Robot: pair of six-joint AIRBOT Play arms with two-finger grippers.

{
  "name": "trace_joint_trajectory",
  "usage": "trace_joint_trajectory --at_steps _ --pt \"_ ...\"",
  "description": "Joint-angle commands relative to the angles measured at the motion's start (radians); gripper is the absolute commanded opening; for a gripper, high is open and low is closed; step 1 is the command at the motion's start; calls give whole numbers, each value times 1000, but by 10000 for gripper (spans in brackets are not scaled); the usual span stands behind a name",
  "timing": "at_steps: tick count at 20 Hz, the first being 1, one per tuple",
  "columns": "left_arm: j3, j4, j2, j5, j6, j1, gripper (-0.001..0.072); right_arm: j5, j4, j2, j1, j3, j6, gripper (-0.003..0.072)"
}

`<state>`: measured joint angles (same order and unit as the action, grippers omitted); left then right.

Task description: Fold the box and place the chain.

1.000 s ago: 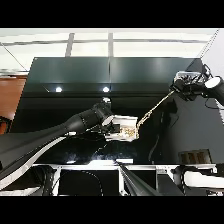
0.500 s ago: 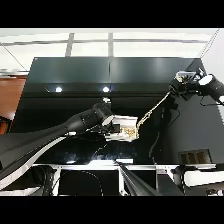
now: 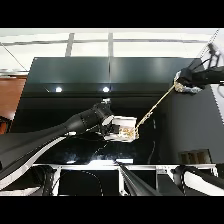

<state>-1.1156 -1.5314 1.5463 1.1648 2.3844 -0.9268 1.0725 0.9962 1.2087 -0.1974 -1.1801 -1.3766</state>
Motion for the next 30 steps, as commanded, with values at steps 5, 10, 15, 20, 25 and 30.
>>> trace_joint_trajectory --at_steps 5,10,15,20,25,30 --pt "0 -1 1 2 0 0 31 244 -229 -404 0 -5 92 8" --pt "0 -1 1 2 0 0 32 369 -395 -418 37 -3 133 8" --pt "0 -1 1 0 0 0 32 365 -474 -418 125 -3 172 8" --pt "0 -1 1 0 0 0 32 376 -460 -418 164 1 169 8" --pt "0 -1 1 0 0 0 32 406 -461 -418 200 2 161 8" --pt "0 -1 1 0 0 0 31 512 -370 -418 251 45 166 8"
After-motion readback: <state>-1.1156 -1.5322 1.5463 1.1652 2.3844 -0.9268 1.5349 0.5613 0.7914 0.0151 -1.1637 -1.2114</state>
